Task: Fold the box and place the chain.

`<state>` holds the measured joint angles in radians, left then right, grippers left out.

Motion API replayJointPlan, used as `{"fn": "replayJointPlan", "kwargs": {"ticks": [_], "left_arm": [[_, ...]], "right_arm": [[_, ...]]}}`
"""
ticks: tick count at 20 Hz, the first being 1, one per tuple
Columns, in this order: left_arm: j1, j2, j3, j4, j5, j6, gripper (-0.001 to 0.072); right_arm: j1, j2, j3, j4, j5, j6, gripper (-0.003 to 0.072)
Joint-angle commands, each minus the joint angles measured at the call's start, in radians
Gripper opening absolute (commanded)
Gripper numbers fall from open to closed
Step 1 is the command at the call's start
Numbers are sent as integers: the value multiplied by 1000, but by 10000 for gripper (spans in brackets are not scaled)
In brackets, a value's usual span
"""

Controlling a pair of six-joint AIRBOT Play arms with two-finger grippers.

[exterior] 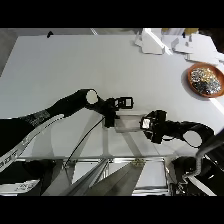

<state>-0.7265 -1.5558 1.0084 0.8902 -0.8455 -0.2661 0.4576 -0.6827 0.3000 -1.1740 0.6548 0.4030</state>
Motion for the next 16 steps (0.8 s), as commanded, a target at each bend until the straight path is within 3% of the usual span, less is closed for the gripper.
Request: {"fn": "replayJointPlan", "kwargs": {"ticks": [1,7,16], "left_arm": [[0,1,0,0,0,0,10],[0,1,0,0,0,0,10],[0,1,0,0,0,0,10]], "right_arm": [[-86,1,5,103,14,-137,683],[-206,-26,5,322,24,-389,684],[-390,-211,5,615,139,-859,683]]}}
